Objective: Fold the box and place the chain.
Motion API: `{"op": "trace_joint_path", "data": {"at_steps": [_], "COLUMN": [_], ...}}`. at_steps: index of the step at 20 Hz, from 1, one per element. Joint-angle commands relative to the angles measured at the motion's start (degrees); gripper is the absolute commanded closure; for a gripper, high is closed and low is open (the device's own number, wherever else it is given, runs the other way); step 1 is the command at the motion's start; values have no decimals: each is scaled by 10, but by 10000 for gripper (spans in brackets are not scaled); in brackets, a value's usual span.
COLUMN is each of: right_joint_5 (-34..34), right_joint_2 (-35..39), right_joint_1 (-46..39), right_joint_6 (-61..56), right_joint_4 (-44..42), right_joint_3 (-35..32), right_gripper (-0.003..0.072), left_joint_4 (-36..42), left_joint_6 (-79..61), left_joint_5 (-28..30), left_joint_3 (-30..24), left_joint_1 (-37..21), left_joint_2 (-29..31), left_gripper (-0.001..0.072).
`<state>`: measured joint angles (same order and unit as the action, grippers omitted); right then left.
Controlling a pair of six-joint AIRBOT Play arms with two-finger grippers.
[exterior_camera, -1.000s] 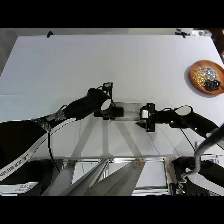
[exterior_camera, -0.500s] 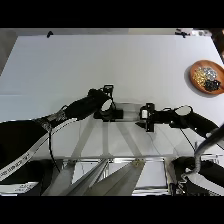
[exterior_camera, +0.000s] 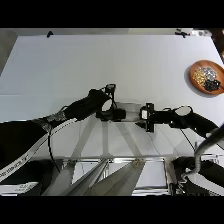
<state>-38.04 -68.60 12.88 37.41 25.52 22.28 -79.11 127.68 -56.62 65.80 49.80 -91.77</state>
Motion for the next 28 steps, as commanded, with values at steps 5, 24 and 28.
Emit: {"op": "trace_joint_path", "data": {"at_steps": [5, 24, 28], "right_joint_5": [-1, -1, -1], "right_joint_2": [0, 0, 0], "right_joint_1": [0, 0, 0], "right_joint_6": [0, 0, 0], "right_joint_4": [0, 0, 0], "right_joint_3": [0, 0, 0], "right_gripper": [223, 223, 223], "left_joint_4": [-30, -5, 101], "left_joint_6": [-48, -829, -1058], "left_joint_5": [4, -28, 44], "left_joint_3": [0, -218, -278], "left_joint_1": [-2, -139, -140], "left_joint_2": [61, 487, 437], "left_gripper": [199, 7, 8]}}
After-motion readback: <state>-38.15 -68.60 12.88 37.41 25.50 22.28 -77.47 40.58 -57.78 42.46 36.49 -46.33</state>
